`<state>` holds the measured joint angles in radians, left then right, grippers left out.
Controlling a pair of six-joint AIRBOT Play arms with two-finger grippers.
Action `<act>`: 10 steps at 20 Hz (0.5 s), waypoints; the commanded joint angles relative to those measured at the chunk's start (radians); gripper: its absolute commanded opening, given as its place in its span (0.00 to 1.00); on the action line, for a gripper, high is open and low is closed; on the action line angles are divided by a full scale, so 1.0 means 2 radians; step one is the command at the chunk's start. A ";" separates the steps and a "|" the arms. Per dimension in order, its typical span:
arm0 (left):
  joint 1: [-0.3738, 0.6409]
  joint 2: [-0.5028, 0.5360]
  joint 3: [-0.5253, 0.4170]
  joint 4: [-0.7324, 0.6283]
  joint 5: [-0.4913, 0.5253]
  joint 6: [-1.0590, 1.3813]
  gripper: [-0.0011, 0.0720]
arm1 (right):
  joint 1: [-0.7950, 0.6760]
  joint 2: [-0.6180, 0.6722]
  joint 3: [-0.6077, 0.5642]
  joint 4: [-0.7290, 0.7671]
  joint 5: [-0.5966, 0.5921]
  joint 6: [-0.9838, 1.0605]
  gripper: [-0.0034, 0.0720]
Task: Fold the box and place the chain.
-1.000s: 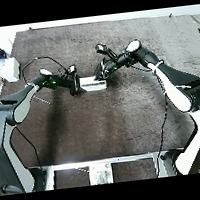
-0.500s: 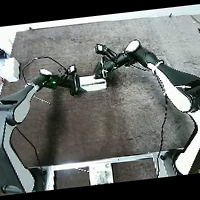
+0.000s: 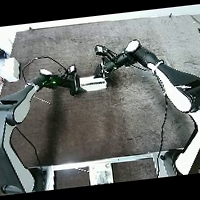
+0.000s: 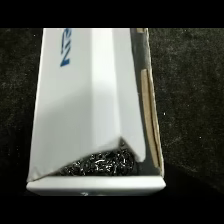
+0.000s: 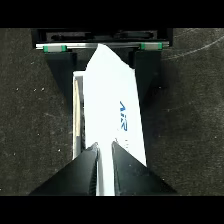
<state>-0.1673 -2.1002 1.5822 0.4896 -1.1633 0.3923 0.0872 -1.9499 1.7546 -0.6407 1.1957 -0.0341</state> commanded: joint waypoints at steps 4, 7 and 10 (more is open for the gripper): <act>0.000 0.000 0.000 0.000 0.000 0.000 0.46 | 0.000 0.000 0.001 -0.011 -0.002 0.000 0.23; 0.000 0.000 0.000 0.000 0.000 0.000 0.46 | 0.004 0.000 0.000 -0.025 0.006 0.002 0.23; 0.000 0.000 0.000 0.000 0.000 0.000 0.46 | 0.017 0.000 0.000 -0.053 0.001 0.002 0.23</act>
<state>-0.1673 -2.1002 1.5822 0.4896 -1.1633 0.3920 0.1036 -1.9499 1.7546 -0.7025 1.2037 -0.0330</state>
